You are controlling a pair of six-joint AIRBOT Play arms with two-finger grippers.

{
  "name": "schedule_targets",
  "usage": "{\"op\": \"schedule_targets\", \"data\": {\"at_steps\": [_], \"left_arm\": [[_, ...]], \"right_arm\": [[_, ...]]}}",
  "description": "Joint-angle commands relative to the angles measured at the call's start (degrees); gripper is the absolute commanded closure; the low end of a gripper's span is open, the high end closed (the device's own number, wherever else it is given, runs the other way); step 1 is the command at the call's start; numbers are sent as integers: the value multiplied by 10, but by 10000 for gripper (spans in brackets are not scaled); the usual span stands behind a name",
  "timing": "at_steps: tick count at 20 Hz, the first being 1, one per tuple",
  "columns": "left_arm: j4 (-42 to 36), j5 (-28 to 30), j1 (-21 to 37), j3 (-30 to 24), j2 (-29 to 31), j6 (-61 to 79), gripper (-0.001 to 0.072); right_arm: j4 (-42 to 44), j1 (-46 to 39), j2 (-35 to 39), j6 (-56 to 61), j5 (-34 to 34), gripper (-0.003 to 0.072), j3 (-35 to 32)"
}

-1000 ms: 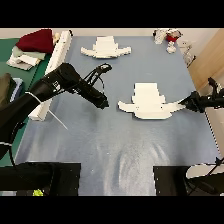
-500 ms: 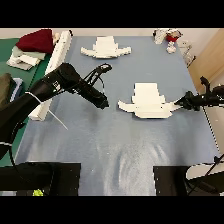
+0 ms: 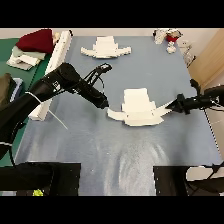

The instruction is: Fold the box.

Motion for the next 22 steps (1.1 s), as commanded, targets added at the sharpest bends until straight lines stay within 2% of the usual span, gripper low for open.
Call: {"op": "schedule_targets", "data": {"at_steps": [1,5,7,8,9,10,13,17,22], "left_arm": [[0,11,0,0,-2,2,696],[0,11,0,0,-2,2,697],[0,11,0,0,-2,2,697],[0,11,0,0,-2,2,697],[-2,11,0,0,-2,2,696],[-8,11,0,0,-2,2,696],[-11,11,0,0,-2,2,696],[-11,11,0,0,-2,2,697],[-16,11,0,0,-2,1,697]], "right_arm": [[23,49,100,31,66,683,-131],[23,121,258,83,150,683,-269],[17,152,331,122,191,681,-318],[3,160,355,137,197,612,-331],[-21,164,369,159,196,419,-333],[-43,164,371,177,192,370,-330],[-82,163,341,182,181,371,-298],[-103,163,257,156,146,371,-219],[-62,167,156,85,70,394,-157]]}}
